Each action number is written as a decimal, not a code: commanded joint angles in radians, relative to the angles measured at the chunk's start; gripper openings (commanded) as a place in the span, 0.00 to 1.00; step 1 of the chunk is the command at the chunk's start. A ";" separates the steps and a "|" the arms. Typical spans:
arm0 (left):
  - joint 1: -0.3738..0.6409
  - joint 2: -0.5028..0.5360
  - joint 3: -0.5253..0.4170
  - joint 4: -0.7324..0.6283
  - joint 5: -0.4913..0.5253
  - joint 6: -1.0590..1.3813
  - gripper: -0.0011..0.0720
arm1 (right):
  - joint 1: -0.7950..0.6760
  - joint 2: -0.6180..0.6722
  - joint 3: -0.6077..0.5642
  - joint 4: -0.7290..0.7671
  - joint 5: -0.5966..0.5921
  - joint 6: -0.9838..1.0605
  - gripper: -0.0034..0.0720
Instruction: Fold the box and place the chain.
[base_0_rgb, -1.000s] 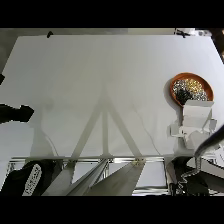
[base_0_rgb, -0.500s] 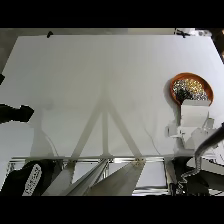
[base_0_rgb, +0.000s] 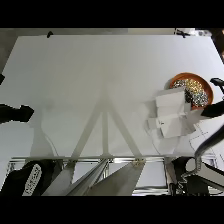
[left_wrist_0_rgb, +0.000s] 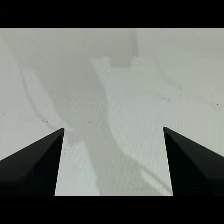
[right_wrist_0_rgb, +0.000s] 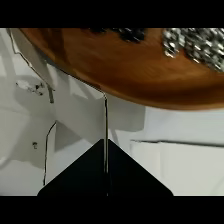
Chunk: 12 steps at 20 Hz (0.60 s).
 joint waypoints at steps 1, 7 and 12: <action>-0.001 0.001 0.000 0.000 0.000 0.000 0.97 | 0.138 0.058 0.000 0.130 0.056 0.039 0.06; -0.001 0.001 0.000 0.000 0.000 0.000 0.97 | 0.368 0.125 -0.032 0.288 0.019 0.100 0.06; -0.001 0.000 0.000 0.000 0.000 0.000 0.97 | 0.592 0.129 -0.142 0.336 -0.174 0.198 0.06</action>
